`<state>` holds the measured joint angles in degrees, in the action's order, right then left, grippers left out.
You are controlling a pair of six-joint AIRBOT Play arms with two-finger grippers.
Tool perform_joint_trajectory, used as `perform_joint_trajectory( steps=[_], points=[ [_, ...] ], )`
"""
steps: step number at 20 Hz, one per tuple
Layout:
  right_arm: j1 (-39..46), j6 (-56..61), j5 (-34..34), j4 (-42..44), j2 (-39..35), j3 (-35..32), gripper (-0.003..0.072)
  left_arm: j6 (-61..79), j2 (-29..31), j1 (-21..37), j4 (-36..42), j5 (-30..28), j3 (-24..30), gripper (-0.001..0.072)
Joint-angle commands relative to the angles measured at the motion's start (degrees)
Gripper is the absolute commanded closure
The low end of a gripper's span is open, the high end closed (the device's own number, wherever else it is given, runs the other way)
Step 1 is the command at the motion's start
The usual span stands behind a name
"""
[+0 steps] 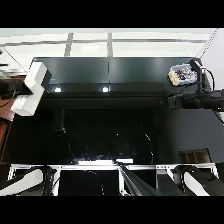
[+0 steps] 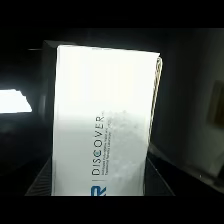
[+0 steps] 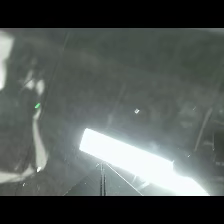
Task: Fold the box and place the chain.
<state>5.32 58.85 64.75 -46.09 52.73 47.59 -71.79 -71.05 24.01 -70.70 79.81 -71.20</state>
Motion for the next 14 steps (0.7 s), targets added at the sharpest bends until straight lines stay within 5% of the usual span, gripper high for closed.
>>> perform_joint_trajectory(
  steps=[1, 14],
  points=[
    [0.0, 0.3, -1.8, 0.1, -0.1, 0.0, 0.0669, 2.8, 1.0, 6.6, 1.7, -4.3, 4.1, 0.0439],
    [0.0, 0.3, 0.3, 0.0, -0.1, 0.0, 0.0669, 15.5, -0.5, 8.3, -4.0, -20.7, 9.7, 0.0439]
  ],
)
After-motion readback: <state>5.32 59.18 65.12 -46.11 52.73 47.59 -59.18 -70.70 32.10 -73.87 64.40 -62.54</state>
